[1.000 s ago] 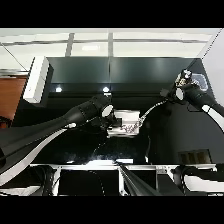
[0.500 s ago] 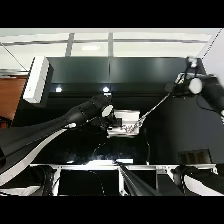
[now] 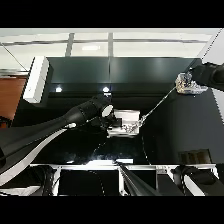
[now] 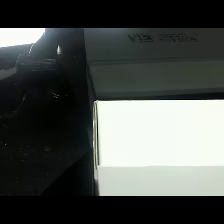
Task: Fold the box and place the chain.
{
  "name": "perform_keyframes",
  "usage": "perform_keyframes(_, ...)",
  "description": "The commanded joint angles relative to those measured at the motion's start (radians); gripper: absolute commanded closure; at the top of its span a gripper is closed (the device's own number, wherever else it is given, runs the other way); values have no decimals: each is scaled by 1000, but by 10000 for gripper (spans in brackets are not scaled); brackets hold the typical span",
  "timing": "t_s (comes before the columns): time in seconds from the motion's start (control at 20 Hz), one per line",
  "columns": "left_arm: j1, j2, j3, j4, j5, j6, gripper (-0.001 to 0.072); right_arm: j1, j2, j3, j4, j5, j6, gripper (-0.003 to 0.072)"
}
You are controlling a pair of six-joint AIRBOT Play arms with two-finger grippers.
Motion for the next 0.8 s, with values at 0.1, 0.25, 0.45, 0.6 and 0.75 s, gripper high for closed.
perform_keyframes(0.1, 0, 0, 0, 0, 0, 0, 679, 0, 48, 137, 208, 91, -142, 675)
perform_keyframes(0.25, 0, 0, 0, 0, 0, 0, 679, 0, 48, 181, 312, 116, -192, 675)
perform_keyframes(0.45, 0, 0, 0, 0, 0, 0, 679, 0, 48, 182, 468, 189, -268, 676)
perform_keyframes(0.6, 0, 0, 0, 0, 0, 0, 679, 0, 47, 178, 469, 293, -286, 676)
perform_keyframes(0.75, 0, 0, 0, 0, 0, 0, 679, 0, 48, 133, 486, 343, -262, 674)
